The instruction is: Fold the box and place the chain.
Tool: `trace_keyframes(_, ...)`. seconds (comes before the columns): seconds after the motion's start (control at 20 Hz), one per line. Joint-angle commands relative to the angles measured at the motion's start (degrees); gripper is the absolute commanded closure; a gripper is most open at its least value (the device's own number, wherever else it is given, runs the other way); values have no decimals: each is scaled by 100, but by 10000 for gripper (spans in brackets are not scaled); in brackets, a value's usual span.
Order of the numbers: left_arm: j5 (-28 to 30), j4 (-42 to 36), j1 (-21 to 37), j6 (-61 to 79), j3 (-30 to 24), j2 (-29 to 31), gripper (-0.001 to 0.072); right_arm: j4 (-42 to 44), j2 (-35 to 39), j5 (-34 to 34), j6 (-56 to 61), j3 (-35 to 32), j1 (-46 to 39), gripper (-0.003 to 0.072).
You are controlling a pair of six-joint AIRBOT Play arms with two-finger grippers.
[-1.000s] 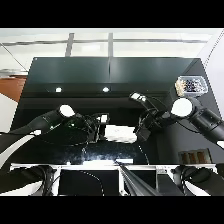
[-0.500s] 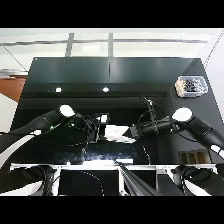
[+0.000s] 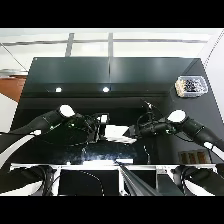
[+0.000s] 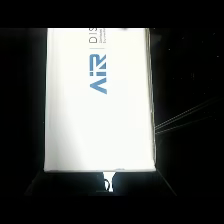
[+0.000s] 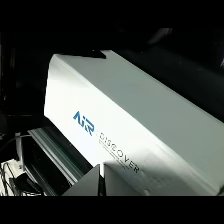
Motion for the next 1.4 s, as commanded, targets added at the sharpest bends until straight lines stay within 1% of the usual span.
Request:
trace_keyframes(0.0,2,0,-4,-4,2,-4,229,-153,-81,-81,-7,-7,9,646)
trace_keyframes(0.3,2,-2,-2,-4,2,-4,229,-111,-61,-42,-210,33,4,646)
trace_keyframes(0.5,0,0,11,-9,11,11,222,-166,170,509,-306,667,-190,646)
trace_keyframes(0.55,0,2,11,-7,13,55,148,-197,267,640,-304,844,-310,645)
trace_keyframes(0.6,-15,4,11,-68,13,144,-10,-221,389,756,-304,1010,-472,646)
trace_keyframes(0.7,-46,79,35,-262,13,407,-2,-308,608,925,-302,1244,-852,646)
trace_keyframes(0.75,-66,280,61,-422,13,575,-3,-356,699,962,-299,1303,-1060,645)
trace_keyframes(0.85,-129,920,129,-1012,13,944,-3,-439,833,988,-304,1331,-1519,645)
trace_keyframes(0.9,-249,1235,184,-1346,13,1123,-2,-503,863,1012,-302,1331,-1738,646)
trace_keyframes(1.0,-487,1370,280,-1891,24,1355,1,-614,872,1056,-304,1329,-2116,646)
trace_keyframes(1.1,-732,1362,195,-1967,208,1344,0,-739,872,953,-302,1329,-2304,646)
trace_keyframes(1.15,-745,1349,98,-1978,319,1333,1,-778,872,938,-304,1329,-2343,645)
trace_keyframes(1.25,-605,1344,-164,-2087,577,1268,0,-802,872,955,-304,1329,-2361,646)
trace_keyframes(1.35,-295,1344,-424,-2380,800,1029,1,-802,872,946,-304,1329,-2358,646)
